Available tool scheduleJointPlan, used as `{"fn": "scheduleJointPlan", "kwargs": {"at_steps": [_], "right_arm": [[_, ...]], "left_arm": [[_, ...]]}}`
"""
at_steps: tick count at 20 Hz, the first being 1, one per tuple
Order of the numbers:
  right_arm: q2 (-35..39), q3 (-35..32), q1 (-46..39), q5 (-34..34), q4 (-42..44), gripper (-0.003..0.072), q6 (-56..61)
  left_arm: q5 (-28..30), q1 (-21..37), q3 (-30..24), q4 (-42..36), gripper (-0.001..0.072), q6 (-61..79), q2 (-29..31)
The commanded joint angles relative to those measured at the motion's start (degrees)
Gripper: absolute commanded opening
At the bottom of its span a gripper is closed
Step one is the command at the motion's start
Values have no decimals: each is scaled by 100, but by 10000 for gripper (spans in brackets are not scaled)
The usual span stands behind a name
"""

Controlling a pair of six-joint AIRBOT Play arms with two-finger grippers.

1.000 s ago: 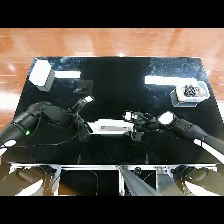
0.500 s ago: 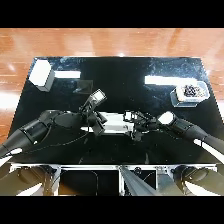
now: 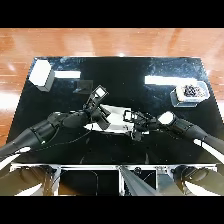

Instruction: Fold the box and place the chain.

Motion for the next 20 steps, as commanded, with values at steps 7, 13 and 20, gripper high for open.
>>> {"fn": "scheduleJointPlan", "kwargs": {"at_steps": [7,13,20], "right_arm": [[0,-2,-2,0,-4,575,0],[0,-2,-2,0,-4,575,0],[0,-2,-2,0,-4,575,-2]], "left_arm": [[-422,-9,4,44,18,-9,-634],[289,-9,4,44,18,-7,-632],[503,2,170,50,18,-9,-308]]}}
